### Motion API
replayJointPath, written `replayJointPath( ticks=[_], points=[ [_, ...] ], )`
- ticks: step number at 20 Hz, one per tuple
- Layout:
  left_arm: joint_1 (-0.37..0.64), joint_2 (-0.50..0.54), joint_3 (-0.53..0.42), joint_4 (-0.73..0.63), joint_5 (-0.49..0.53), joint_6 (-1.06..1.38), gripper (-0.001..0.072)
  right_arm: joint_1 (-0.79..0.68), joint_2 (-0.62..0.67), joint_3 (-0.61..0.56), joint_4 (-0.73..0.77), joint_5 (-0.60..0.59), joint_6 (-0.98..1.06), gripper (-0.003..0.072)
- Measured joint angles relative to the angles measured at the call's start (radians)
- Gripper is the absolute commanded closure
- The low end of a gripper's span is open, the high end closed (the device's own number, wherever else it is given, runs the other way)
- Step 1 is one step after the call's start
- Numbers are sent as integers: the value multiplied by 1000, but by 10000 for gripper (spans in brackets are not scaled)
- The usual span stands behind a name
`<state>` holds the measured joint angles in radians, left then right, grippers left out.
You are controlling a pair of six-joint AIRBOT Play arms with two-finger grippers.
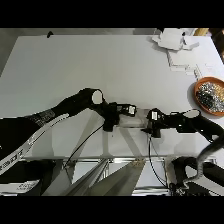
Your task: Fold the box and place the chain.
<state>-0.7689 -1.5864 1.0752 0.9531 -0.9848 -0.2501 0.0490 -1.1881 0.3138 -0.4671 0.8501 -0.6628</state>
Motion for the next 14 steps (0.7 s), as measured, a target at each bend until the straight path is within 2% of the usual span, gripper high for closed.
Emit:
replayJointPath(
  ticks=[1,2,4,5,6,8,11,12,14],
  points=[
    [-4,0,0,-6,6,-1,619,0,0,0,0,0,1,273],
    [-6,0,0,-11,11,-2,584,-1,0,0,0,0,1,273],
    [-11,-1,0,-23,22,-3,409,-1,0,0,0,0,2,273],
    [-13,-1,0,-28,26,-3,356,-1,0,0,0,0,2,273],
    [-14,-1,0,-32,26,-4,354,-1,0,0,0,1,1,273],
    [-16,0,0,-35,26,-15,267,-1,0,0,0,0,0,273],
    [-18,3,0,-38,23,-59,270,-1,0,0,-1,0,-3,273],
    [-17,8,0,-38,17,-86,300,-1,0,0,-3,0,-5,273],
    [-13,31,0,-32,-3,-159,537,-1,0,0,-2,0,-5,273]
  ],
)
